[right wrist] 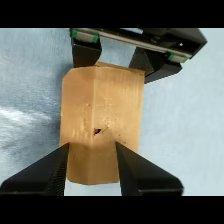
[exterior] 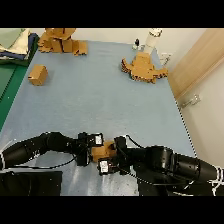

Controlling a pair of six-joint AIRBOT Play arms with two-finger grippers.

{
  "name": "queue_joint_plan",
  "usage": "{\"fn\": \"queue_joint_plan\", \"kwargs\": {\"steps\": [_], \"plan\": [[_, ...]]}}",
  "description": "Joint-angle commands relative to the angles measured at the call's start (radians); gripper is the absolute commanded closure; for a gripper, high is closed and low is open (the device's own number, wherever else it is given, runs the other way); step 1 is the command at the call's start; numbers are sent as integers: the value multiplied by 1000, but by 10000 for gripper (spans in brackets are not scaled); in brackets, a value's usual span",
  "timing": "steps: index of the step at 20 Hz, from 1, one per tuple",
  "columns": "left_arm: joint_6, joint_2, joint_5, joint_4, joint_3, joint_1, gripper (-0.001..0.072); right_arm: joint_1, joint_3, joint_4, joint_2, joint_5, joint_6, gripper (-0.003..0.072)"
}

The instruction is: Fold the box.

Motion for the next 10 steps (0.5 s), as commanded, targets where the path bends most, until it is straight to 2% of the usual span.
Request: {"fn": "queue_joint_plan", "kwargs": {"steps": [1,10], "plan": [[0,1,0,0,0,-1,346,15,-11,-120,0,44,46,224],[0,1,0,0,0,-1,346,109,-10,-237,29,32,168,261]]}}
